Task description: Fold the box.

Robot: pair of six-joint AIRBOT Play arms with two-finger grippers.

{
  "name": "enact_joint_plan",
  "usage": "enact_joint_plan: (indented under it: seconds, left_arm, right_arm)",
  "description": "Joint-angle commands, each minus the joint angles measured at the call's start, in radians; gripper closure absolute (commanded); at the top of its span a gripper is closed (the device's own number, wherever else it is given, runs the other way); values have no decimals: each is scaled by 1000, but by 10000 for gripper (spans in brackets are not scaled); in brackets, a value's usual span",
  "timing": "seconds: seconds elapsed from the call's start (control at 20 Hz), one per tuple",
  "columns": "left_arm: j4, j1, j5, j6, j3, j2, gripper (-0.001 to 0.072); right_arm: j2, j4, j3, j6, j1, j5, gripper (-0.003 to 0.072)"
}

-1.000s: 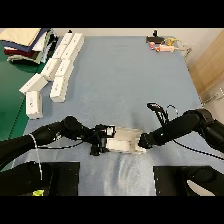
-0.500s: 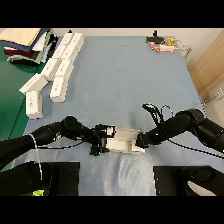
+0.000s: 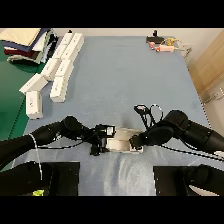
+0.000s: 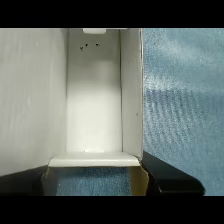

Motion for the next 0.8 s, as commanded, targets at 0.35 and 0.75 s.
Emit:
enact_joint_plan:
  seconds: [0.35, 0.75]
  left_arm:
    - [1, 0, 0, 0, 1, 0, 203]
    - [1, 0, 0, 0, 1, 1, 203]
  right_arm:
    - [-100, -69, 42, 214, 93, 23, 227]
    - [-107, -66, 42, 292, 93, 38, 226]
